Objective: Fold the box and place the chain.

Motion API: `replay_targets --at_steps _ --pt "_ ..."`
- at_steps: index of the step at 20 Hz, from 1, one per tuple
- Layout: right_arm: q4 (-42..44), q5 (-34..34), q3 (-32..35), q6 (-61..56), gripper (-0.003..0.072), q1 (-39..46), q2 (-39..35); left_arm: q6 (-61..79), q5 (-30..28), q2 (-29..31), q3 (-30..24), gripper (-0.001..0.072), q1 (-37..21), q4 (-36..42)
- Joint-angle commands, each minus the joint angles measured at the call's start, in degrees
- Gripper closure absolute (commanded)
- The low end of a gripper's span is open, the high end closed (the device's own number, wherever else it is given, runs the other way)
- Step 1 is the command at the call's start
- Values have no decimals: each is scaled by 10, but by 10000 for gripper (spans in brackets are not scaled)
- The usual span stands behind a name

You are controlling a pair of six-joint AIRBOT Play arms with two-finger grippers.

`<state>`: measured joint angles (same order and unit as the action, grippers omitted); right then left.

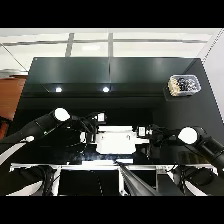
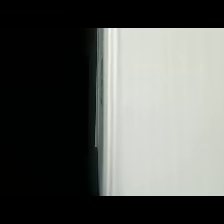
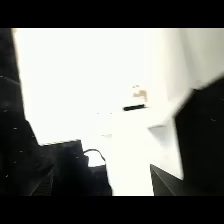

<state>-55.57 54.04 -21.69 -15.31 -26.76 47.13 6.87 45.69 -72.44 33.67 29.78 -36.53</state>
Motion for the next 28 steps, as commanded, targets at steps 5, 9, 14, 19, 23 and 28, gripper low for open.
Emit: replay_targets --at_steps 5,9,14,19,23,28 --pt "16 -82 2 8 -2 -72 42 0 0 0 0 680 0 0" --pt "22 -83 2 8 -2 -99 45 0 0 0 0 680 0 0" --pt "65 -94 2 8 -1 -102 45 0 0 0 0 680 0 0" --pt "65 -108 1 7 192 -103 45 0 2 0 0 680 0 0" --pt "84 -108 -10 1 -34 -103 44 0 15 0 0 680 0 0" --pt "68 -149 -39 -36 -34 -103 43 0 15 0 0 680 0 0"
